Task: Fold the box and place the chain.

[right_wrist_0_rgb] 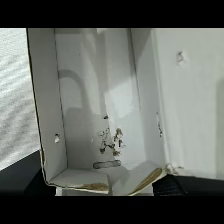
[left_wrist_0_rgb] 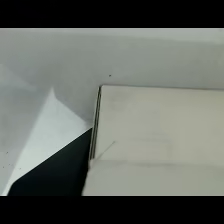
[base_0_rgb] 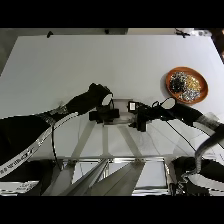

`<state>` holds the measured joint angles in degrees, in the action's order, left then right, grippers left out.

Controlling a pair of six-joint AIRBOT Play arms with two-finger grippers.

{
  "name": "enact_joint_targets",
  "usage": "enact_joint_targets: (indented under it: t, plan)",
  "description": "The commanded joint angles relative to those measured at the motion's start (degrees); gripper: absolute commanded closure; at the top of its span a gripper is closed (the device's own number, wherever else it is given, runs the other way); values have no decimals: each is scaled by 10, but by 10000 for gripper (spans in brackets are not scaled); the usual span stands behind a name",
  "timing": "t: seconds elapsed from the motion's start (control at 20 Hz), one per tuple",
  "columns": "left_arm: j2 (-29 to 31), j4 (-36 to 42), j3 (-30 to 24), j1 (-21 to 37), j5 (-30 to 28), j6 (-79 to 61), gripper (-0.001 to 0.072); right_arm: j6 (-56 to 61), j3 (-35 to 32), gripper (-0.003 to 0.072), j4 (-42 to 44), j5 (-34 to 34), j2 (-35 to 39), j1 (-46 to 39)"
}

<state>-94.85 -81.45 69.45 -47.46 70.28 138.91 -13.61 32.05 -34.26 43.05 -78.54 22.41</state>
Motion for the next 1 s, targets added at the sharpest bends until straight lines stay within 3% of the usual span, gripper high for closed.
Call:
enact_joint_targets:
  t: [0.0,0.05,0.1,0.15,0.2,0.6,0.65,0.75,0.95]
  plan:
    - [-8,2,-2,-2,-21,2,440,0,0,165,0,0,0,0]
    - [-11,6,-2,-2,-20,2,445,0,0,165,0,0,0,0]
    - [-14,12,-3,-2,-19,2,513,0,0,165,0,0,0,0]
    - [-15,15,-3,-2,-19,2,659,0,0,165,0,0,0,0]
    - [-14,17,-3,-2,-18,2,702,0,0,165,0,0,0,0]
    - [-11,19,-3,-1,18,-30,696,0,0,165,0,0,0,0]
    - [-6,19,-3,0,20,-45,656,0,0,165,0,0,0,0]
    - [6,18,-3,6,20,-68,385,0,0,165,0,0,0,0]
    - [19,17,-3,14,24,-78,379,0,0,165,0,0,0,0]
